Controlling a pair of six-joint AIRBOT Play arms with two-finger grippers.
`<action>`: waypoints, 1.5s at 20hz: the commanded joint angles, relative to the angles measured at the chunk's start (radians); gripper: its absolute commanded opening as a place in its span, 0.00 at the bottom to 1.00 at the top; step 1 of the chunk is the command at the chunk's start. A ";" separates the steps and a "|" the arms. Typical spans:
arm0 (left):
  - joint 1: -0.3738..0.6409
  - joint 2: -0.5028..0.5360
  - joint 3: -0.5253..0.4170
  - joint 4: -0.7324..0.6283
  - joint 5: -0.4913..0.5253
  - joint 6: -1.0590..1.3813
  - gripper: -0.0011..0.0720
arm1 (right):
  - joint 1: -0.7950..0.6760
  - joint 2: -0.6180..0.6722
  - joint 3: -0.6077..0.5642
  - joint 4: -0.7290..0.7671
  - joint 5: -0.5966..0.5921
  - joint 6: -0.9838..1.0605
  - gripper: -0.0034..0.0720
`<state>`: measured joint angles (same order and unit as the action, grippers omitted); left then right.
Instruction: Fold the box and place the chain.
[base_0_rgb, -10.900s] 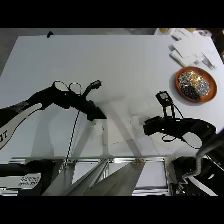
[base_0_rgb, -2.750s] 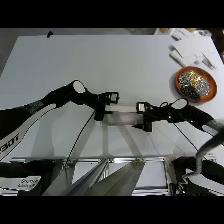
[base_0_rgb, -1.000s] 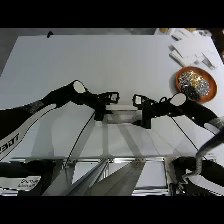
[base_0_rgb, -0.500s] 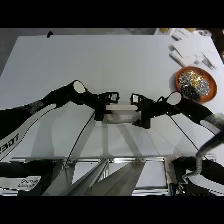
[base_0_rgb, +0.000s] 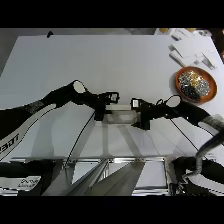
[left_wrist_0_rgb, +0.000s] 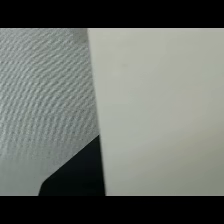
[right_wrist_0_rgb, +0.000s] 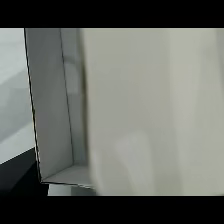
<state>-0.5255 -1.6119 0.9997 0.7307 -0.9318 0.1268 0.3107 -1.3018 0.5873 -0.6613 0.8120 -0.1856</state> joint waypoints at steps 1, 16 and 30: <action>0.000 0.001 0.001 0.000 0.000 0.000 0.06 | -0.008 -0.017 -0.007 0.069 -0.016 -0.089 0.97; 0.000 0.001 0.001 0.000 0.000 0.000 0.06 | -0.045 -0.074 -0.008 0.116 0.022 -0.150 0.77; 0.000 0.001 0.001 0.000 0.000 0.000 0.06 | -0.016 -0.076 -0.008 0.098 0.013 -0.127 0.74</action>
<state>-0.5255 -1.6119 0.9997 0.7307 -0.9321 0.1276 0.2913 -1.3769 0.5800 -0.5346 0.8261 -0.3428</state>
